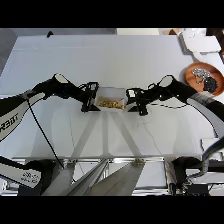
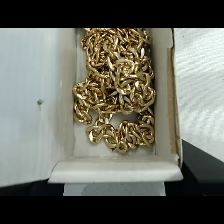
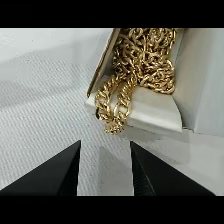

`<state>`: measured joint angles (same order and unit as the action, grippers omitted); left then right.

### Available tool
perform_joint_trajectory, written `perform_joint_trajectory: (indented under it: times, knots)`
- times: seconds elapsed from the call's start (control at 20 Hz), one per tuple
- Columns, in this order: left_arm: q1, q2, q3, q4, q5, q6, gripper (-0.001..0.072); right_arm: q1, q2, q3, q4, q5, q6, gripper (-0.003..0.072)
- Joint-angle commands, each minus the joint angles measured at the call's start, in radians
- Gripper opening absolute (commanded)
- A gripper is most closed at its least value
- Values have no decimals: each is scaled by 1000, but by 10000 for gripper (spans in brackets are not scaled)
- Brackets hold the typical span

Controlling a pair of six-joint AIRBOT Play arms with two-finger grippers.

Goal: Fold the box and place the chain.

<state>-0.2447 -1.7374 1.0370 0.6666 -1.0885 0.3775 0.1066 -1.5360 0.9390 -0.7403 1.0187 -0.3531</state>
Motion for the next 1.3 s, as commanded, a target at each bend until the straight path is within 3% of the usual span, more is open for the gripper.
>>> perform_joint_trajectory:
  times: [0.0, 0.15, 0.2, 0.25, 0.3, 0.75, 0.95, 1.0, 1.05, 1.1, 1.25]
  knots:
    - [0, 0, 0, 0, 0, 0, 333, 0, 1, 0, 41, 19, 69, 333]
    - [0, 0, 0, 0, 0, 0, 333, 0, 1, 0, 112, 41, 70, 302]
    - [0, 0, 0, 0, 0, 0, 333, 0, 1, 0, 117, 50, 73, 209]
    - [0, 0, 0, 0, 0, 0, 333, 0, 1, 0, 112, 59, 95, 69]
    - [0, 0, 0, 0, 0, 0, 333, 0, 2, 0, 105, 67, 119, 16]
    - [0, 0, 0, 0, 0, 0, 333, 68, 213, 8, -9, -1, 480, 15]
    - [0, 0, 0, 0, 0, 0, 333, 133, 203, 72, 4, 2, 677, 17]
    - [0, 0, 0, 0, 0, 0, 333, 149, 201, 89, -1, 0, 734, 77]
    - [0, 0, 0, 0, 0, 0, 333, 162, 201, 104, -12, 2, 785, 209]
    - [0, 0, 0, 0, 0, 0, 333, 175, 201, 125, -36, 11, 855, 254]
    - [0, 0, 0, 0, 0, 0, 333, 200, 201, 217, -168, 49, 1046, 248]
